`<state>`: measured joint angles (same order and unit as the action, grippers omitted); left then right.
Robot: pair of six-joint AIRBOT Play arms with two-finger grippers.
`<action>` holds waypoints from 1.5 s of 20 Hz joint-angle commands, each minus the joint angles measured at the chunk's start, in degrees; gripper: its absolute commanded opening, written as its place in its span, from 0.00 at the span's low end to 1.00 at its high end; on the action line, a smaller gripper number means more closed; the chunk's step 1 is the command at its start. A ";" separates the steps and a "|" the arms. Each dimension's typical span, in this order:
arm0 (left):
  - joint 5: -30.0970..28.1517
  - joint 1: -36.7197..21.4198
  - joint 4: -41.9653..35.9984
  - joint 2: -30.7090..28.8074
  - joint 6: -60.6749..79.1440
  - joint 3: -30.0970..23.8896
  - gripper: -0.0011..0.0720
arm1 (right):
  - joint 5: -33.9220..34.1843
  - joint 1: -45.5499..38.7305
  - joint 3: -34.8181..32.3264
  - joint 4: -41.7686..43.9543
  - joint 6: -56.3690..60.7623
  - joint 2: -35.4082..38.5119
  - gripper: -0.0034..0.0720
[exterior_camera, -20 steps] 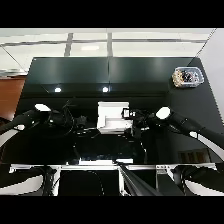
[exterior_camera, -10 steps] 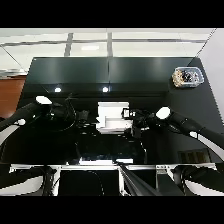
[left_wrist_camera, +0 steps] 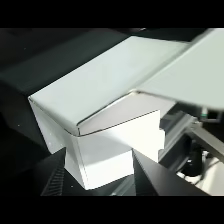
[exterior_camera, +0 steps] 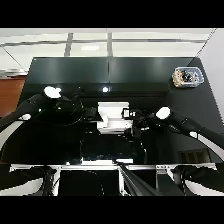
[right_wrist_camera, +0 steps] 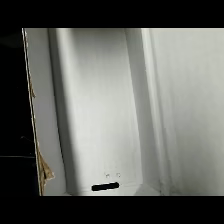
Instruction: Fold the box and place the chain.
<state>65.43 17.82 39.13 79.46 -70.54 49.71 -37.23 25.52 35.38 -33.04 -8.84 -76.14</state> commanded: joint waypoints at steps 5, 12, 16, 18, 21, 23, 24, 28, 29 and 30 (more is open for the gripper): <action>-0.81 7.23 15.52 0.15 -15.76 5.20 0.67 | -0.02 0.02 0.04 0.00 0.02 0.00 0.36; -5.90 13.03 20.79 0.44 -24.85 5.22 0.67 | 0.00 0.02 0.04 0.00 0.00 0.00 0.36; -6.38 14.49 24.37 0.44 -29.20 6.14 0.58 | -0.02 0.02 0.04 0.00 0.00 0.00 0.36; -6.05 15.54 27.36 0.44 -32.54 7.15 0.58 | 0.00 0.02 0.04 0.00 0.02 0.00 0.36; -5.95 17.66 31.82 0.50 -37.97 8.13 0.49 | -0.02 0.02 0.04 0.00 0.02 0.00 0.36; -4.96 18.91 34.42 0.94 -41.90 8.31 0.49 | -0.02 0.02 0.04 0.00 0.02 0.00 0.36; -4.66 19.39 35.32 1.42 -43.36 8.31 0.49 | -0.02 0.02 0.04 0.00 0.02 0.00 0.36; -2.84 21.07 39.06 4.61 -49.46 9.53 0.49 | -0.02 0.02 0.04 0.00 0.00 0.00 0.36; -1.05 21.35 40.44 5.62 -50.75 10.71 0.48 | -0.02 0.02 0.04 0.00 0.00 0.00 0.36; 0.42 21.55 41.62 6.32 -51.71 11.80 0.48 | -0.02 0.02 0.04 0.00 0.02 0.00 0.36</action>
